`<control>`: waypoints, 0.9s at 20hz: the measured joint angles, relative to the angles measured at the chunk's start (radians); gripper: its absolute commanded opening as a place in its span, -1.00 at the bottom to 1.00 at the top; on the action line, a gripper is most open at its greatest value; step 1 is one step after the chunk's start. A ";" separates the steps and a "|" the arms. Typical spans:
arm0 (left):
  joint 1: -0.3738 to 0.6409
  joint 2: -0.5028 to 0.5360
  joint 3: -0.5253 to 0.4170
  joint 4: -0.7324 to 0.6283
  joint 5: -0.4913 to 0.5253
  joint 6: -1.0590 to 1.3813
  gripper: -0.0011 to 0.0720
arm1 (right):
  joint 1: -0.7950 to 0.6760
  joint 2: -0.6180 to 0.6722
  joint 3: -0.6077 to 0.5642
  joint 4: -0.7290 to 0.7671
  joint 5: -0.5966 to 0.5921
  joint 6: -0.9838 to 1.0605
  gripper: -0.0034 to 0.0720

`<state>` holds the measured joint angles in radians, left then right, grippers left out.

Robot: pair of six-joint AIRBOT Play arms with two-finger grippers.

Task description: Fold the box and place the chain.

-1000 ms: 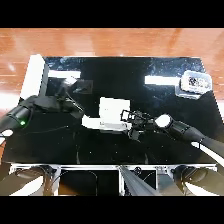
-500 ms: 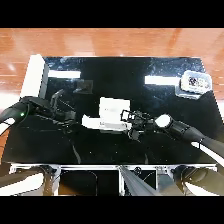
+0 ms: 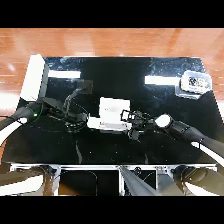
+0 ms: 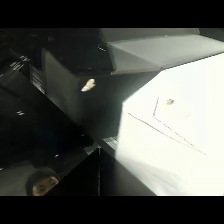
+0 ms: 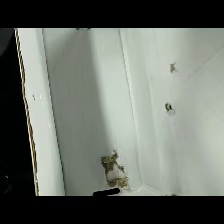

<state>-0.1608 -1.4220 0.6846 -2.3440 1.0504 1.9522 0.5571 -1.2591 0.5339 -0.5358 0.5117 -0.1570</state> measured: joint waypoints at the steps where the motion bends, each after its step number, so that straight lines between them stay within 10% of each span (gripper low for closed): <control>1: -0.004 -0.001 0.000 -0.002 -0.002 0.000 -0.89 | 0.000 0.000 0.000 0.000 0.000 0.000 0.71; 5: -0.010 -0.003 0.029 -0.006 0.025 0.006 0.25 | 0.000 0.000 0.000 0.000 0.000 0.000 0.71; 8: -0.003 -0.004 0.077 0.016 0.041 0.012 0.31 | 0.000 0.000 0.000 0.000 0.000 0.000 0.71; 10: 0.004 -0.004 0.111 0.024 0.065 0.013 0.71 | 0.000 0.000 0.000 0.000 0.000 0.000 0.71; 18: -0.009 -0.004 0.174 -0.032 0.185 0.014 0.71 | 0.000 0.000 0.000 0.000 0.000 0.000 0.71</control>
<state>-0.1699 -1.4258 0.8585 -2.3764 1.2354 1.9667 0.5571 -1.2591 0.5339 -0.5358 0.5117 -0.1570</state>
